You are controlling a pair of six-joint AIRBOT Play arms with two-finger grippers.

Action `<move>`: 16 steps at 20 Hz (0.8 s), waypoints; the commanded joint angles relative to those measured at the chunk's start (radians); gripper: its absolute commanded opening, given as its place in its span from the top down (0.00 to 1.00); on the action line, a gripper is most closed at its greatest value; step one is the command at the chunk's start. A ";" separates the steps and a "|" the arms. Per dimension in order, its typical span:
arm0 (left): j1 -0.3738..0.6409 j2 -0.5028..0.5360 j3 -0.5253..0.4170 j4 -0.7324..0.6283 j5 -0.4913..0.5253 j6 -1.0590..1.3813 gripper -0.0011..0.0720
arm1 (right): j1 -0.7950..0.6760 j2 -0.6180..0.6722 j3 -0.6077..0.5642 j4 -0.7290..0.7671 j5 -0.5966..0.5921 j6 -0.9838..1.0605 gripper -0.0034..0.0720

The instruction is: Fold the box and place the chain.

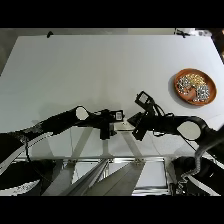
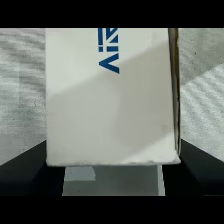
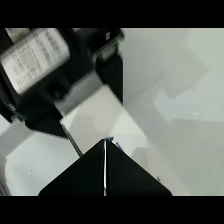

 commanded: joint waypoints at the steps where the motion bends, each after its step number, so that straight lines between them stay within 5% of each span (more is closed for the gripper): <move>1: 0.000 0.000 0.000 0.001 0.003 0.002 0.31 | -0.001 0.063 0.041 -0.193 0.066 0.248 0.94; 4: 0.000 0.000 0.000 0.001 0.002 0.001 0.31 | -0.001 0.067 0.041 -0.410 0.273 0.529 0.94; 8: 0.000 0.000 0.000 0.001 0.002 0.001 0.31 | -0.001 0.067 0.041 -0.496 0.485 0.610 0.94; 16: 0.000 0.000 0.000 -0.013 -0.052 -0.005 0.31 | -0.001 0.067 0.041 -0.562 0.551 0.670 0.94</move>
